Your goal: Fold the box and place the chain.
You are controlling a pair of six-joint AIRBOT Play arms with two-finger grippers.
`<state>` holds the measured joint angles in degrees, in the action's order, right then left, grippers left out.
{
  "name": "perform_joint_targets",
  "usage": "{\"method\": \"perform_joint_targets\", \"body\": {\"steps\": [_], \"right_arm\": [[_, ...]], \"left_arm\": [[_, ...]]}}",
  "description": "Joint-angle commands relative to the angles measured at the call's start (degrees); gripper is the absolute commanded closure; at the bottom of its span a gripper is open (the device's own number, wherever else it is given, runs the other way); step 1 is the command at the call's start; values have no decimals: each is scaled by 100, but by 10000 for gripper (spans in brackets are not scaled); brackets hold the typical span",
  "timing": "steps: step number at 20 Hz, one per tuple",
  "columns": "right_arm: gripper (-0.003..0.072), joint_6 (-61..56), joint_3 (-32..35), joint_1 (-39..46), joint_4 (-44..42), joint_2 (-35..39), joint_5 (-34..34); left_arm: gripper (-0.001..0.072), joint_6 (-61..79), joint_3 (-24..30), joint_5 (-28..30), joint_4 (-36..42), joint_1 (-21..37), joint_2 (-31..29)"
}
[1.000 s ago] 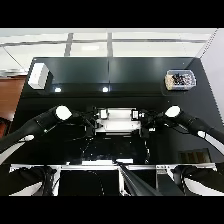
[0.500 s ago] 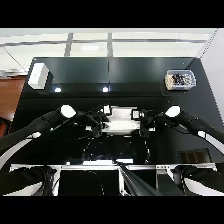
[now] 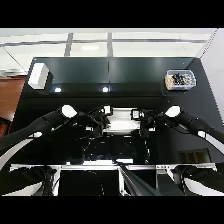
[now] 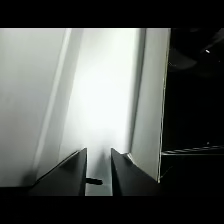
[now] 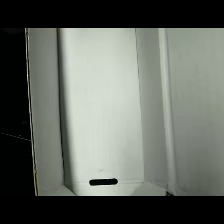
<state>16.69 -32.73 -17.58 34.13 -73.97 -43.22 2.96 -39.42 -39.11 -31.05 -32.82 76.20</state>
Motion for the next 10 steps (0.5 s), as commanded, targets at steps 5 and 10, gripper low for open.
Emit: {"method": "perform_joint_targets", "body": {"steps": [5,10], "right_arm": [[617,2,-4,-4,0,2,-2],[617,2,-4,-7,0,2,-2]], "left_arm": [[682,-2592,-101,-973,-1252,802,-1126],[682,-6454,74,-1751,-3001,2299,-1840]]}}
